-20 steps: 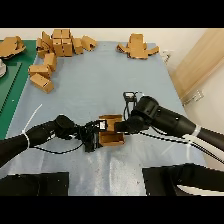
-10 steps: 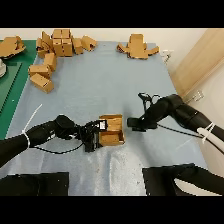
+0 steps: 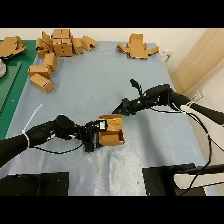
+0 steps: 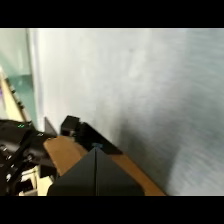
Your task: Fold the box.
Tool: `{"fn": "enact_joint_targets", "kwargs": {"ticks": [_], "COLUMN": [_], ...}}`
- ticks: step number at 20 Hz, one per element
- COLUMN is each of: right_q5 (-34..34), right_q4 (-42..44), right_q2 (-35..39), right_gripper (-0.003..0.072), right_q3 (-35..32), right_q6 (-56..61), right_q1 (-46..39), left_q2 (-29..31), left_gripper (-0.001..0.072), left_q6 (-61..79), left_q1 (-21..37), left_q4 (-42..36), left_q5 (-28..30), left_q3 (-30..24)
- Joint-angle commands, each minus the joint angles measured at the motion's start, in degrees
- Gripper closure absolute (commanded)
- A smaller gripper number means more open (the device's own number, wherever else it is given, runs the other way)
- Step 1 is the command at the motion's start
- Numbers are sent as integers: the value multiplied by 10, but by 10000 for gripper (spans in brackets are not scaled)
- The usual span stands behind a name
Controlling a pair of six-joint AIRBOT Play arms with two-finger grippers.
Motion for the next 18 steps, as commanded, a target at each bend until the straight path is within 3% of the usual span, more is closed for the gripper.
{"fn": "enact_joint_targets", "kwargs": {"ticks": [1, 4, 10, 15, 17, 18], "right_q5": [-75, -14, 21, 105, 105, 103], "right_q4": [57, 59, 51, -42, -44, -47], "right_q2": [-9, 37, 160, 205, 205, 206], "right_gripper": [694, 694, 693, 687, 578, 578], "right_q3": [-16, -101, -211, -226, -213, -202], "right_q6": [-88, -133, -198, -217, -236, -237], "right_q1": [19, 37, 64, 86, 86, 87], "left_q2": [0, 0, 0, 0, 0, 0], "left_gripper": [286, 286, 286, 286, 286, 286], "left_q6": [0, 0, 0, 0, 0, 0], "left_q1": [0, 0, 0, 0, 0, 0], "left_q4": [0, 0, 0, 0, 0, 0], "left_q5": [-1, 0, 0, 0, 0, 0], "left_q3": [0, 0, 0, 0, 0, 0]}}
